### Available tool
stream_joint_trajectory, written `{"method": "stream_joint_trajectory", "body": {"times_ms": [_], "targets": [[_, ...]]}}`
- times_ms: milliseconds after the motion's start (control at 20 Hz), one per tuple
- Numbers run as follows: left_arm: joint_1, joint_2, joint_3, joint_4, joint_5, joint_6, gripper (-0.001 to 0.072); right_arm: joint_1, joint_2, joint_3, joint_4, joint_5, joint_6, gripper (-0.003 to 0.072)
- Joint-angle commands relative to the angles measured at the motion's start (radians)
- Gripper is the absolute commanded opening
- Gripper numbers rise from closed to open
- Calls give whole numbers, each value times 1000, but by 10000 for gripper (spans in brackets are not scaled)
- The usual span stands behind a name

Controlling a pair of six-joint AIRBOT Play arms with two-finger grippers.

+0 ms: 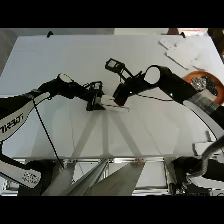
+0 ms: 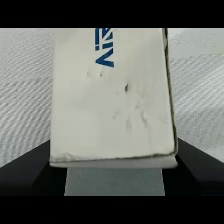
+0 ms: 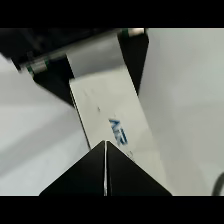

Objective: Fold the box and place the chain.

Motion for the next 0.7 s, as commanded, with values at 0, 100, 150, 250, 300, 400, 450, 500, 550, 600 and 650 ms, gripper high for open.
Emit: {"method": "stream_joint_trajectory", "body": {"times_ms": [0,100,150,250,300,400,450,500,550,600,650], "targets": [[0,0,0,0,1,0,376,0,29,-110,214,-141,16,7],[0,0,0,0,1,0,376,0,29,-188,299,-200,15,7],[0,0,0,0,1,0,376,0,28,-218,328,-233,15,7],[0,0,0,0,1,0,376,0,23,-254,352,-296,17,7],[0,0,0,0,1,0,376,0,13,-258,352,-307,19,7],[0,0,0,0,1,0,376,0,-14,-258,351,-305,41,7],[0,0,0,0,1,0,376,0,-27,-258,351,-293,47,7],[0,0,0,0,0,0,376,0,-37,-258,351,-275,49,7],[0,0,0,0,1,0,376,0,-43,-258,338,-251,50,7],[0,0,0,0,1,0,376,0,-43,-258,322,-235,50,7],[0,0,0,0,0,0,376,0,-41,-258,313,-223,50,8]]}}
